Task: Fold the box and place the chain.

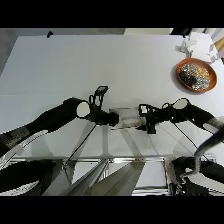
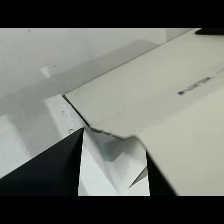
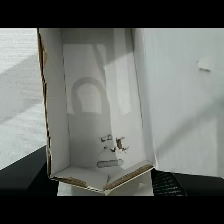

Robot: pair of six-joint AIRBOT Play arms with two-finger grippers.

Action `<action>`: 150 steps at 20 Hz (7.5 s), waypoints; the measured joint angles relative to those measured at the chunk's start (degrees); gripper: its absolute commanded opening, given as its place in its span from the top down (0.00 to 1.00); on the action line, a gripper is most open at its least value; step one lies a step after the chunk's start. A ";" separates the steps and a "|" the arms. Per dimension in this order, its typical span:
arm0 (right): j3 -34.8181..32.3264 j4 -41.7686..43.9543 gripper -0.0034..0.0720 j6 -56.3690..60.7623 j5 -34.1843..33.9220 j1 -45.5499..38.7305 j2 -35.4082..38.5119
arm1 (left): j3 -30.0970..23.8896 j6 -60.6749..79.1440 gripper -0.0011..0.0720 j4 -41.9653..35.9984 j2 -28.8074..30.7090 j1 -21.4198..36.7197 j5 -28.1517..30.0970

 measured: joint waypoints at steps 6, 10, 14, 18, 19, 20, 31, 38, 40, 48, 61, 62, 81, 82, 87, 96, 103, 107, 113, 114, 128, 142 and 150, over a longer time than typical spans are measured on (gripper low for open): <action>0.00 0.00 0.57 0.02 0.00 0.00 0.00 | 6.49 -14.64 0.45 9.44 -3.80 -2.34 -7.43; 0.00 0.00 0.57 0.02 0.00 0.00 0.00 | 10.86 -21.40 0.45 11.96 -5.42 -3.13 -11.06; 0.00 0.00 0.57 0.02 -0.02 0.00 0.00 | 14.69 -26.86 0.45 14.05 -8.28 -4.24 -14.84; 0.00 0.00 0.57 0.02 -0.02 0.00 0.00 | 16.22 -31.15 0.64 16.09 -11.47 -5.57 -18.23; 0.00 0.00 0.57 0.00 -0.02 0.00 0.00 | 16.39 -31.93 0.64 16.68 -12.07 -5.90 -18.73; 0.00 0.00 0.57 0.02 -0.02 0.00 0.00 | 16.50 -32.85 0.64 17.09 -12.61 -6.19 -19.08; 0.00 0.04 0.57 0.02 -0.02 0.00 0.00 | 16.83 -36.54 0.99 19.87 -14.91 -7.61 -18.91; 0.00 0.00 0.57 0.00 -0.02 0.00 0.00 | 16.85 -37.13 0.83 21.11 -15.21 -8.00 -18.38; 0.00 0.00 0.57 0.00 -0.02 0.00 0.00 | 16.85 -37.33 0.83 21.40 -15.21 -8.07 -18.29; 0.00 0.02 0.57 0.02 -0.02 0.00 0.00 | 16.85 -37.86 0.99 22.34 -15.19 -8.41 -18.21; 0.00 0.00 0.57 0.02 -0.02 0.00 0.00 | 16.81 -35.71 0.38 24.50 -10.12 -7.23 -19.50; 0.00 0.00 0.57 0.02 -0.02 0.00 0.00 | 16.81 -34.73 0.38 24.59 -9.46 -6.97 -20.22; 0.00 0.00 0.57 0.02 -0.02 0.00 0.00 | -10.71 89.44 0.06 -3.04 20.17 8.90 -11.47; 0.00 0.00 0.57 0.02 -0.02 0.00 0.00 | -12.22 94.68 0.00 -6.86 18.78 10.40 -10.38; 0.00 0.02 0.57 0.02 -0.02 0.00 0.00 | -15.04 110.20 0.00 -23.32 8.13 13.70 -4.94; 0.00 0.00 0.57 0.00 0.00 0.00 0.00 | -11.82 118.16 0.00 -32.46 -3.37 13.81 -0.76; 0.00 -0.02 0.57 -0.02 0.02 0.00 0.00 | -10.78 121.31 0.00 -33.62 -4.42 12.37 0.55; 0.00 0.02 0.57 0.02 0.00 -0.02 0.00 | -10.67 121.50 0.00 -34.49 -4.55 11.45 1.49; 0.00 0.00 0.57 0.00 0.00 0.00 0.00 | -10.67 121.70 0.01 -33.99 -4.96 10.95 1.38; 0.00 0.00 0.57 0.00 -0.02 0.00 0.00 | -10.67 121.70 0.01 -34.01 -5.31 10.88 1.60; 0.00 0.04 0.57 0.07 -0.09 -0.02 0.00 | -10.62 121.70 0.58 -39.15 -7.96 8.11 6.64; 0.02 -0.09 0.57 -0.02 -1.33 -0.02 0.02 | -10.62 121.66 0.58 -38.99 -8.00 8.07 7.17; 0.04 -0.83 0.03 2.75 -2.10 -0.15 1.97 | -10.62 121.55 0.58 -39.12 -8.02 8.04 7.32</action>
